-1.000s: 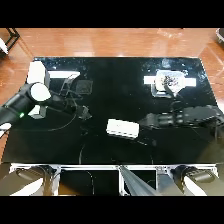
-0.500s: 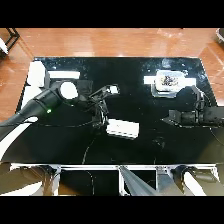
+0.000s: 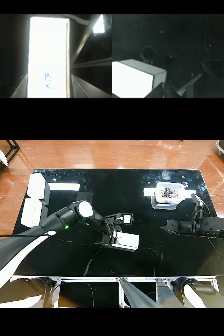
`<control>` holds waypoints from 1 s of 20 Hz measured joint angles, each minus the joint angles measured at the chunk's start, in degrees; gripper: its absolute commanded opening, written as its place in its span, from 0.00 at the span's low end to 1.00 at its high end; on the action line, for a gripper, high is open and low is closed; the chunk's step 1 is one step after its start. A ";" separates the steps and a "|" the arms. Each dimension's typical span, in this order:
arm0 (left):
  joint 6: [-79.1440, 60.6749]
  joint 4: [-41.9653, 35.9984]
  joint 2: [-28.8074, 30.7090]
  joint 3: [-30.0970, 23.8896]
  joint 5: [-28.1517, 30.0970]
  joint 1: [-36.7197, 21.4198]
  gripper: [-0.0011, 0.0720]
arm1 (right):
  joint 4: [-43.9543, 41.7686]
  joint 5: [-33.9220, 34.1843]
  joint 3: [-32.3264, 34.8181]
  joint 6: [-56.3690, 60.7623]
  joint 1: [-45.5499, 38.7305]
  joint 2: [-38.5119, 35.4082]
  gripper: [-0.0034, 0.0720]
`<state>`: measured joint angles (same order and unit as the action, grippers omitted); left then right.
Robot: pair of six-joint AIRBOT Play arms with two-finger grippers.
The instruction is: Fold the box and place the chain.
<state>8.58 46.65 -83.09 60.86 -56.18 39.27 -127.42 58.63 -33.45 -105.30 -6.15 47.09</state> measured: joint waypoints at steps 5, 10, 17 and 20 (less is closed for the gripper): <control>-4.15 -3.32 -1.25 0.00 1.25 1.29 0.89 | 0.15 -0.79 0.00 -0.85 0.24 0.00 0.09; -3.63 -3.61 -1.70 0.00 2.21 1.70 0.89 | 0.37 -1.01 0.00 -1.46 0.26 0.00 0.09; 2.21 0.59 -1.77 0.00 3.54 2.45 0.89 | 2.16 -1.53 0.00 -1.66 0.31 0.00 0.09; 3.10 1.51 -1.84 0.00 3.78 2.64 0.89 | 2.58 -1.68 0.00 -1.66 0.31 0.00 0.09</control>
